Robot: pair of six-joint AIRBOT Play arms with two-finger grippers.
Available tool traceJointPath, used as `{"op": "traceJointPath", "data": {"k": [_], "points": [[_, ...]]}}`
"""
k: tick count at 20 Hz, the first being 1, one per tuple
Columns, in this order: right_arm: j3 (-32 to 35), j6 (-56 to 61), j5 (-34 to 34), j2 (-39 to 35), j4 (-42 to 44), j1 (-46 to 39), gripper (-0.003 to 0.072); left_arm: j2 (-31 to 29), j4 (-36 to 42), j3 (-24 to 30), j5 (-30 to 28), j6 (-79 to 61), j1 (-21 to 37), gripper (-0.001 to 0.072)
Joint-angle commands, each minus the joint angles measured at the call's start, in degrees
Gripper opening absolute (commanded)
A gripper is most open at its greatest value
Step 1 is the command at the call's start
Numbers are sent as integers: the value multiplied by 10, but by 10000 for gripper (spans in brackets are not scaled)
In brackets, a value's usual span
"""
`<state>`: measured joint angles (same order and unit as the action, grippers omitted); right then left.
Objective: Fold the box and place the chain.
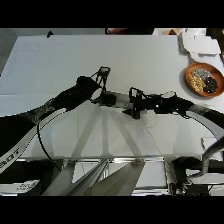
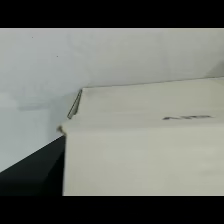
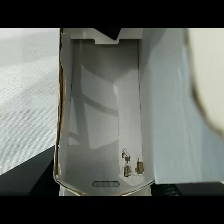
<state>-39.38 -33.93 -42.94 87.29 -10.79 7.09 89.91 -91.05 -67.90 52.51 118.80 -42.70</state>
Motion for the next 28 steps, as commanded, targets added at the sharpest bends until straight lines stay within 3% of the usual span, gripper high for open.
{"op": "traceJointPath", "data": {"k": [1,5,14,16,19,20,23,24,26,28], "points": [[0,0,0,0,1,0,453,0,13,0,0,2,-3,493],[0,0,0,0,1,0,453,1,22,0,0,2,-3,456],[0,0,0,0,1,0,453,34,-43,0,-6,50,-3,382],[0,0,0,0,1,0,453,34,-62,0,-7,72,-3,326],[0,0,0,0,1,0,453,35,-70,0,-7,76,-3,310],[0,0,0,0,1,0,453,36,-70,0,-6,76,-3,266],[0,0,0,0,1,0,453,38,-70,0,-6,81,-2,264],[0,0,0,0,1,0,453,38,-70,0,-5,90,-2,230],[0,0,0,0,1,0,453,38,-66,0,-6,89,-1,0],[0,0,0,0,1,0,453,38,-62,0,-6,89,-2,7]]}}
